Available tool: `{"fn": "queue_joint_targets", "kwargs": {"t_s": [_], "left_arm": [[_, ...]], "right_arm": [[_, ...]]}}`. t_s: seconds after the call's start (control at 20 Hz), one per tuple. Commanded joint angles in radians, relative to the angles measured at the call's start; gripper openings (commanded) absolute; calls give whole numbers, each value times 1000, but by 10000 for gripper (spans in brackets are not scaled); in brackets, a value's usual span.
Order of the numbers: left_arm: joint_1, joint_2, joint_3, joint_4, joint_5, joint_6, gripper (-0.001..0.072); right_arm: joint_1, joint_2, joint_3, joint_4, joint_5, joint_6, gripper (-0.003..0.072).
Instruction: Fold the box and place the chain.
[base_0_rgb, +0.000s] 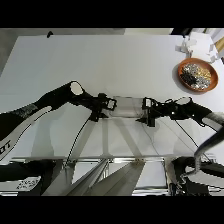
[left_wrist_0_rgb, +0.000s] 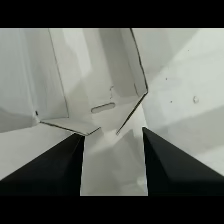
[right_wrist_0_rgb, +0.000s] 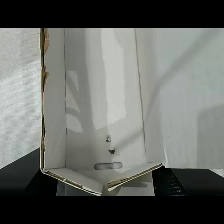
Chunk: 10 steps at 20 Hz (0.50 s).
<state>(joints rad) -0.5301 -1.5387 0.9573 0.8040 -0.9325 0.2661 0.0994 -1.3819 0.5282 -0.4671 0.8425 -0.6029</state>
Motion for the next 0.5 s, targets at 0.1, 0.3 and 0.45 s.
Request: {"fn": "queue_joint_targets", "kwargs": {"t_s": [0.1, 0.3, 0.45], "left_arm": [[-8, -1, 0, -61, 31, -5, 310], [-18, -2, 0, -94, 87, -56, 308], [-28, -6, 0, -93, 106, -85, 195]], "right_arm": [[0, 0, 0, 0, 0, 0, 324], [0, 0, 0, 0, 0, 0, 324], [0, 0, 0, 0, 0, 0, 324]]}}
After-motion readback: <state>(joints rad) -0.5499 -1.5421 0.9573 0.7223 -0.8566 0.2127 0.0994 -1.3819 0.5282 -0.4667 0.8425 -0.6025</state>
